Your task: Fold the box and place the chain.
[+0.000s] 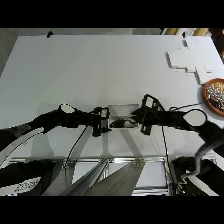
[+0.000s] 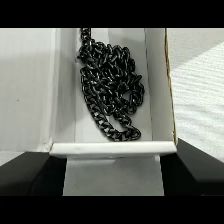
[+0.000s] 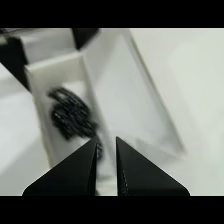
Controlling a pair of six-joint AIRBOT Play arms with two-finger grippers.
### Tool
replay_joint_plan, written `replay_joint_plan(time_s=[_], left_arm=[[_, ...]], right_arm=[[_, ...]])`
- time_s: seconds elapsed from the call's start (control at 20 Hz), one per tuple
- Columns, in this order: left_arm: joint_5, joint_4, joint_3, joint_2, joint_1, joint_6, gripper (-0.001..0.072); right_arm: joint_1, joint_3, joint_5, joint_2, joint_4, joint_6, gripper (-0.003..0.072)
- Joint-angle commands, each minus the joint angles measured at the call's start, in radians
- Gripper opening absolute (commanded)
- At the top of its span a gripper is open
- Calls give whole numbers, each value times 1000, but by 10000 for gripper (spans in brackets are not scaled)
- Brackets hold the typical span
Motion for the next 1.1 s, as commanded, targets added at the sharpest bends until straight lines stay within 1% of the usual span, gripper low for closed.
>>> replay_joint_plan(time_s=[0.0,0.15,0.2,0.25,0.3,0.45,0.65,0.75,0.8,1.05], left_arm=[[0,0,0,0,0,0,69],[0,0,0,0,0,0,69],[0,0,0,0,0,0,69],[0,0,0,0,0,0,69],[0,0,0,0,0,0,69],[0,0,0,0,0,0,69],[0,0,0,0,0,0,69],[0,0,0,0,0,0,69],[0,0,0,0,0,0,69],[0,0,0,0,0,0,69]], right_arm=[[-168,0,48,105,-230,20,116],[-217,0,54,77,-309,19,121],[-217,0,62,56,-332,8,142],[-217,-3,77,29,-338,-35,237],[-215,-3,91,-2,-338,-84,302],[-158,-3,103,-90,-325,-183,301],[-68,-3,94,-175,-237,-342,290],[-45,-3,69,-190,-190,-380,284],[-37,-3,60,-193,-171,-392,261],[-32,-3,64,-194,-171,-392,250]])
